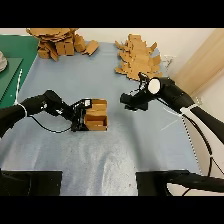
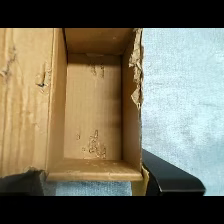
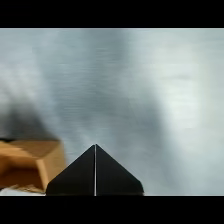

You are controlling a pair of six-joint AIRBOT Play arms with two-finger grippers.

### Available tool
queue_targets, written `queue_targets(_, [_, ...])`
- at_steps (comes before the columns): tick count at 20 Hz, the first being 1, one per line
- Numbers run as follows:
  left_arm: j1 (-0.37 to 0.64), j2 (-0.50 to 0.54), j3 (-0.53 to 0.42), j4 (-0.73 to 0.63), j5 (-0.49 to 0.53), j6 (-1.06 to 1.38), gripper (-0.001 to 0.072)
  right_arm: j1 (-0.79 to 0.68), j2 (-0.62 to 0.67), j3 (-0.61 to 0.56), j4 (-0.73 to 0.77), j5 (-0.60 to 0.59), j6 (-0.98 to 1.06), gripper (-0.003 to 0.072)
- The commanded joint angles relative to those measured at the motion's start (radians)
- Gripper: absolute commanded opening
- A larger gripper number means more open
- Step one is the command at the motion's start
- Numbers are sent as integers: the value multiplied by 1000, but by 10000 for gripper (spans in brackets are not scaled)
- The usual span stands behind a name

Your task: Fold the box.

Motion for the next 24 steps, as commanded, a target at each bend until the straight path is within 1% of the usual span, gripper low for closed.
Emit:
queue_targets(1, [0,0,1,0,-10,0,520,-137,-149,-45,930,-70,-743,2])
queue_targets(2, [0,0,1,0,-10,0,520,-116,-199,-44,1032,-32,-825,2])
queue_targets(3, [0,0,1,0,-9,0,520,-89,-238,-40,1067,-31,-858,2])
queue_targets(5, [0,0,1,1,-10,0,520,-39,-298,-21,1052,-53,-914,2])
queue_targets(7, [0,0,1,1,-10,0,520,-3,-319,-18,1057,-42,-974,2])
queue_targets(11, [0,0,1,1,-10,0,520,26,-301,-19,1040,165,-1096,2])
queue_targets(12, [0,0,1,1,-10,0,519,29,-292,-19,991,218,-1104,2])
queue_targets(13, [0,0,1,1,-10,0,520,31,-285,-24,924,247,-1103,2])
queue_targets(15, [0,0,1,0,-10,0,520,31,-259,-61,854,207,-1128,3])
queue_targets(20, [0,0,1,0,-11,0,520,68,-162,-134,845,1,-1403,3])
queue_targets(22, [0,0,1,1,-11,0,519,105,-146,-135,799,-88,-1464,4])
queue_targets(23, [0,0,1,1,-11,0,520,127,-146,-135,772,-130,-1495,51])
queue_targets(24, [0,0,1,0,-11,0,520,152,-145,-135,756,-160,-1527,60])
